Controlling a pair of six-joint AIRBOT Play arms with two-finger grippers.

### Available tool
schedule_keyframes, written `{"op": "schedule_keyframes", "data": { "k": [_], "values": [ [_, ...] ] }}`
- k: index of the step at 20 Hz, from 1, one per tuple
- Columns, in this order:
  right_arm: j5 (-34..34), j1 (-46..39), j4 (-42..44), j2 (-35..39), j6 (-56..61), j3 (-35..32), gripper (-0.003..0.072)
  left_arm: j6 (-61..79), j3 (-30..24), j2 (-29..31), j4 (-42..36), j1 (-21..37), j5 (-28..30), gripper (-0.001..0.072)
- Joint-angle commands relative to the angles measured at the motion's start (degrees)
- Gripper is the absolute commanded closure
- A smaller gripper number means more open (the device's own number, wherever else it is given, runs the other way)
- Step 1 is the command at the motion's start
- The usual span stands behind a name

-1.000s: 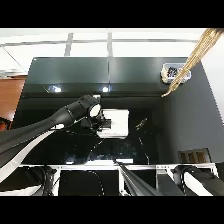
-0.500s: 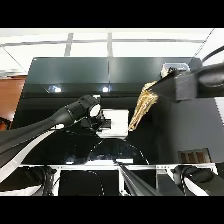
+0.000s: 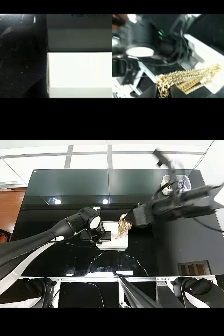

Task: Fold the box and place the chain.

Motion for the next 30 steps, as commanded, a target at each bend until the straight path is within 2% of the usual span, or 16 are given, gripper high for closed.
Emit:
{"op": "schedule_keyframes", "data": {
  "k": [1,4,8,9,10,12,16,18,21,22,23,24,27,30],
  "values": [
    [-5.5,1.1,-0.8,-1.6,0.1,-7.6,0.0672,0.0,0.0,0.0,0.0,0.0,0.1,0.0682],
    [-9.3,2.0,-0.5,-3.4,0.2,-12.0,0.0671,0.0,0.0,0.0,0.0,0.0,0.1,0.0683],
    [-13.9,5.5,-0.6,-6.4,0.2,-12.9,0.0653,0.0,0.0,0.0,0.0,0.0,0.1,0.0683],
    [-14.6,5.7,-0.6,-6.6,0.2,-12.9,0.0503,0.0,0.0,0.0,0.0,0.0,0.2,0.0683],
    [-14.4,5.4,-0.8,-6.5,0.2,-12.8,0.0400,0.0,0.0,0.0,0.0,0.0,0.4,0.0682],
    [-9.9,2.1,-2.1,-5.7,0.2,-12.5,0.0405,0.0,0.0,0.0,0.0,0.0,0.5,0.0683],
    [0.9,-9.5,-10.3,-0.2,0.2,-12.4,0.0405,0.0,0.0,-0.1,0.0,0.0,0.5,0.0683],
    [3.3,-13.2,-11.3,2.1,0.2,-12.4,0.0405,-0.8,0.0,-0.2,-0.5,0.0,0.8,0.0684],
    [3.9,-13.7,-11.2,3.0,0.1,-12.4,0.0405,-7.8,0.7,-0.2,-1.7,-0.4,2.2,0.0673],
    [3.9,-13.4,-11.2,3.0,0.2,-12.4,0.0405,-7.9,1.2,-0.2,-1.6,-0.5,2.2,0.0508],
    [3.9,-13.1,-11.2,3.0,0.2,-12.4,0.0405,-7.8,2.1,-0.1,-1.6,-0.5,1.3,0.0199],
    [3.9,-13.0,-11.2,3.0,0.2,-12.4,0.0405,-6.8,3.0,0.4,-1.1,-0.4,0.5,0.0065],
    [3.9,-13.1,-11.3,3.0,0.2,-12.4,0.0405,0.0,4.6,5.6,4.7,-0.4,-2.0,0.0070],
    [3.7,-13.1,-12.5,3.0,0.2,-12.4,0.0405,7.2,2.1,14.7,14.2,0.2,-5.8,0.0075]
  ]
}}
